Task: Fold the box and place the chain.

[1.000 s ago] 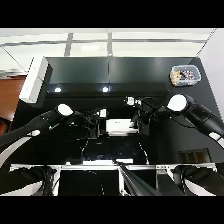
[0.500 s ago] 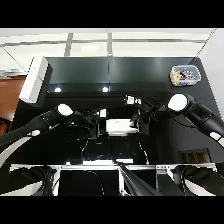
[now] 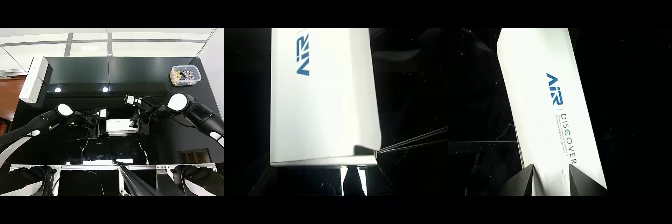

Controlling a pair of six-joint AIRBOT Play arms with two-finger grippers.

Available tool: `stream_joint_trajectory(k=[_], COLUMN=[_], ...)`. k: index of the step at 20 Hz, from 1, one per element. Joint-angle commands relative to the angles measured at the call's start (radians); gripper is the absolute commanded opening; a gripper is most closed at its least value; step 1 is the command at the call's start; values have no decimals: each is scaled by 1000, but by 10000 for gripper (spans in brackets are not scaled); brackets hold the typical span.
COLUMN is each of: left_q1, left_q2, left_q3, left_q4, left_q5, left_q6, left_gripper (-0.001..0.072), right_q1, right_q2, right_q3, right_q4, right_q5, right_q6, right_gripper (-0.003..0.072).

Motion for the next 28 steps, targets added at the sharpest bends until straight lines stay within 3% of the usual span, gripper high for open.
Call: stream_joint_trajectory(k=[1, 5, 6, 7, 15, 16, 28], left_q1=[0, 0, 0, 0, 0, 0, 0], left_q2=[-1, -1, -1, -1, -1, -1, -1], left_q3=[0, 0, 0, 0, 0, 0, 0], left_q4=[1, 1, 0, 0, 0, 1, 0], left_q5=[0, 0, 0, 0, 0, 0, 0], left_q6=[0, 0, 0, 0, 0, 0, 0], left_gripper=[405, 405, 404, 405, 404, 404, 404], right_q1=[0, 0, 0, 0, 0, 0, 2], right_q2=[0, -1, -1, -2, -3, -3, -3], right_q3=[0, 0, 0, 0, 0, 0, 0], right_q4=[-2, -5, -5, -5, -5, -5, -22], right_q5=[0, -3, -8, -12, 20, 20, 33], right_q6=[0, 0, -1, -1, -1, 0, 4], right_gripper=[242, 234, 119, 81, 84, 152, 152])
